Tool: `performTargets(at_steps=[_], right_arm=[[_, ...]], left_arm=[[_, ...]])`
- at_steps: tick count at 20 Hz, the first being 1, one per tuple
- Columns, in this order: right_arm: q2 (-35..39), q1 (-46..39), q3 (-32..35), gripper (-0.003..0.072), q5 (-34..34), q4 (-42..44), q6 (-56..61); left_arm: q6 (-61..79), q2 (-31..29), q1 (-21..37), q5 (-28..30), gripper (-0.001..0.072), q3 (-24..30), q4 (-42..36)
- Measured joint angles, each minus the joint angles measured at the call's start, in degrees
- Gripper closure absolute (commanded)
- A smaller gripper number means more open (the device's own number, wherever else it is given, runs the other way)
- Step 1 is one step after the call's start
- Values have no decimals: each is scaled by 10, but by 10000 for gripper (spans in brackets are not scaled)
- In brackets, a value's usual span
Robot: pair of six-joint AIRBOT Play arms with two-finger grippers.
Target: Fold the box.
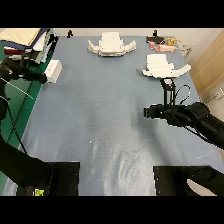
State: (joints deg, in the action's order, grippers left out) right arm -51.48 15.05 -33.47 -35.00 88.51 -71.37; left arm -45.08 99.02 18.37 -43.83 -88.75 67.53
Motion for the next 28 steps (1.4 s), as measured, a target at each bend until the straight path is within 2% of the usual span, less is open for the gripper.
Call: performTargets(at_steps=[1,2,3,7,11,15,18,21,24,28], right_arm=[[-1,0,0,682,-2,1,0],[-3,0,-2,682,-5,2,0],[-7,0,-7,683,-7,2,0],[-51,0,-81,683,-49,12,0],[-121,12,-192,683,-121,44,-13],[-179,43,-270,682,-188,70,-29],[-198,67,-294,683,-212,80,-40],[-206,78,-303,683,-233,87,-44],[-209,82,-306,683,-251,90,-46],[-210,84,-308,683,-261,92,-47]], left_arm=[[-6,-17,5,-23,190,-1,12],[-14,-35,8,-48,575,-1,18],[-25,-54,8,-76,693,-2,21],[-65,-120,-13,-186,699,-2,-2],[-104,-190,-85,-261,700,27,-22],[-163,-290,-168,-266,700,130,-12],[-212,-379,-225,-240,696,231,-5],[-246,-452,-268,-216,693,306,-3],[-273,-493,-293,-223,693,341,-3],[-287,-512,-304,-235,693,355,-5]])
